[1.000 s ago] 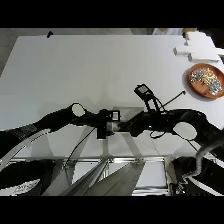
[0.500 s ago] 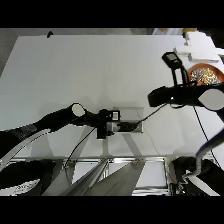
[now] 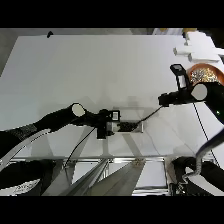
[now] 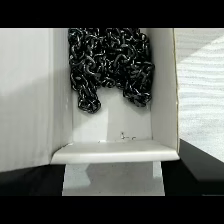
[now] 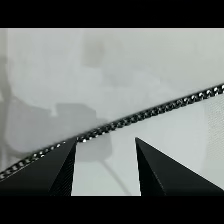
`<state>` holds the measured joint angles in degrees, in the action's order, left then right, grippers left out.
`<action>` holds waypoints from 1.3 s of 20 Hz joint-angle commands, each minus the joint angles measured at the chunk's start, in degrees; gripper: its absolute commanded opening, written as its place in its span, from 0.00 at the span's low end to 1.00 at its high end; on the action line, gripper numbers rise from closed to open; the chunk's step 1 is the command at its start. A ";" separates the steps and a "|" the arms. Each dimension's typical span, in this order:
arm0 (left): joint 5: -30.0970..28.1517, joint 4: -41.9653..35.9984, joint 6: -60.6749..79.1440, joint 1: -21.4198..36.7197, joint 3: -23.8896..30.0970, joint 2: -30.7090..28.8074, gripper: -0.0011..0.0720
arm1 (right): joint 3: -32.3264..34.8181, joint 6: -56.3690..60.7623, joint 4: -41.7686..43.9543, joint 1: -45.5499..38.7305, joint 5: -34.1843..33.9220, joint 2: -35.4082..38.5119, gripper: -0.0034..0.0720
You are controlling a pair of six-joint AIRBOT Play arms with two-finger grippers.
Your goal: Fold the box and place the chain.
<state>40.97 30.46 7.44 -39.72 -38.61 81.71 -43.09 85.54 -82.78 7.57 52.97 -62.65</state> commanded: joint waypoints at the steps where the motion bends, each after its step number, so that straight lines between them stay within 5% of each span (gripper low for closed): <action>1: 0.00 0.00 0.02 0.00 0.02 -0.02 0.26 | 1.31 1.27 -0.59 -0.48 -0.72 -3.39 0.59; 14: 0.00 0.00 0.02 0.00 0.02 -0.02 0.26 | 2.19 3.04 -0.57 -0.48 -4.17 -10.14 0.56; 22: 0.00 0.00 0.02 0.00 0.02 -0.02 0.26 | 2.19 2.73 1.44 0.50 -1.29 -10.69 0.22; 23: 0.00 0.00 0.02 0.00 0.02 -0.02 0.26 | 2.19 1.86 1.29 1.42 -0.35 -10.08 0.07; 26: 0.00 0.00 0.02 0.00 0.02 -0.02 0.26 | 2.19 0.92 0.24 4.17 4.13 -7.02 0.07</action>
<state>40.99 30.44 7.44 -39.72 -38.61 81.71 -40.86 87.37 -81.82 9.74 53.15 -71.75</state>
